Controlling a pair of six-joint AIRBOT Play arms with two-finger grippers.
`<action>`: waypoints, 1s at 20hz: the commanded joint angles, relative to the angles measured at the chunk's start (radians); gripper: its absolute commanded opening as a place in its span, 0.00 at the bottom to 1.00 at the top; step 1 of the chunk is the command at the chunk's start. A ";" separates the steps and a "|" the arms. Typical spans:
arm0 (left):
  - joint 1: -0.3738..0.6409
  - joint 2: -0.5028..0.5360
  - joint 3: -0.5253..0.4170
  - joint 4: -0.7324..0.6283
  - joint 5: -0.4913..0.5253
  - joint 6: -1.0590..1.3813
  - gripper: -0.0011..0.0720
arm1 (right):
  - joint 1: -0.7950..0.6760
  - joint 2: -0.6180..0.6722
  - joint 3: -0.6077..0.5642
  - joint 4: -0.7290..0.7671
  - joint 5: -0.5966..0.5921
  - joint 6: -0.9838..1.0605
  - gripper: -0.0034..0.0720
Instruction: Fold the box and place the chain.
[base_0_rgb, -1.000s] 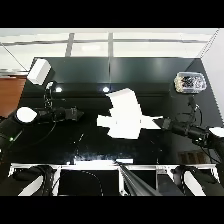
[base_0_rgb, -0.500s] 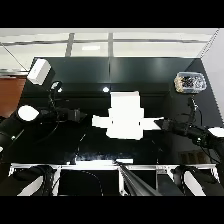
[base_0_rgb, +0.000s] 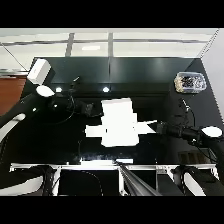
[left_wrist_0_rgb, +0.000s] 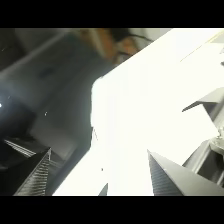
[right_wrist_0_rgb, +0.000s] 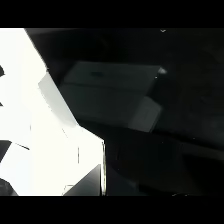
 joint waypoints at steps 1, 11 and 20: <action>-0.001 -0.162 0.079 -0.100 -0.146 0.152 0.98 | 0.017 0.001 0.000 0.001 -0.010 0.008 0.06; -0.120 -0.288 0.178 -0.085 -0.226 0.287 0.95 | 0.017 0.001 0.000 -0.003 -0.009 0.007 0.06; -0.121 -0.290 0.201 0.040 -0.253 0.299 0.50 | 0.017 0.001 0.000 -0.025 -0.010 0.007 0.06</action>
